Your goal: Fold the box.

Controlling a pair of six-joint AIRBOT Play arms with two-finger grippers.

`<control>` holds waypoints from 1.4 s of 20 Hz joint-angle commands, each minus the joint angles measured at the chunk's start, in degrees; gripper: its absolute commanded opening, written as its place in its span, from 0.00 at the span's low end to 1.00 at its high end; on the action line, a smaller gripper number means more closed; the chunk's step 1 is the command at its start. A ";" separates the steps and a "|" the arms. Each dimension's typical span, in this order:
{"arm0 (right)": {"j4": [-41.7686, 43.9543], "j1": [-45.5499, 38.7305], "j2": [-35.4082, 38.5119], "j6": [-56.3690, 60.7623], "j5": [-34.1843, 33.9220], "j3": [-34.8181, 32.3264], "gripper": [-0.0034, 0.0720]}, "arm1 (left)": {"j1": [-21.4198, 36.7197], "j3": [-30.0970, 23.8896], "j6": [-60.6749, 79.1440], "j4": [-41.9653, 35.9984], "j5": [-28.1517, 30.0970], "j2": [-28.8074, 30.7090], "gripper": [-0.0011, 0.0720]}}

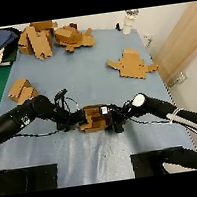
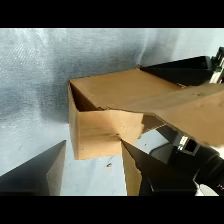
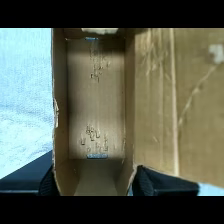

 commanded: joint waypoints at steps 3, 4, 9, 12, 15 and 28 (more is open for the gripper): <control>-0.15 0.00 0.04 -0.02 0.00 -0.02 0.69 | -3.56 0.07 -6.84 5.99 5.05 -0.59 0.74; -0.17 0.00 0.04 0.00 0.00 -0.02 0.69 | -4.07 0.07 -8.11 7.45 4.90 -1.20 0.74; -0.15 0.00 0.04 0.00 -0.02 -0.02 0.69 | -5.92 0.44 -11.87 8.96 7.28 -3.58 0.74; -0.17 0.00 0.04 0.00 0.00 -0.02 0.69 | -7.43 1.77 -17.62 13.64 8.44 -4.52 0.74; -0.15 0.00 0.04 0.00 0.00 -0.02 0.69 | -10.03 4.90 -25.53 21.73 5.42 -6.21 0.73; -0.17 0.00 0.04 0.00 -0.02 -0.02 0.69 | -19.08 15.76 -39.52 35.23 -3.13 -16.76 0.48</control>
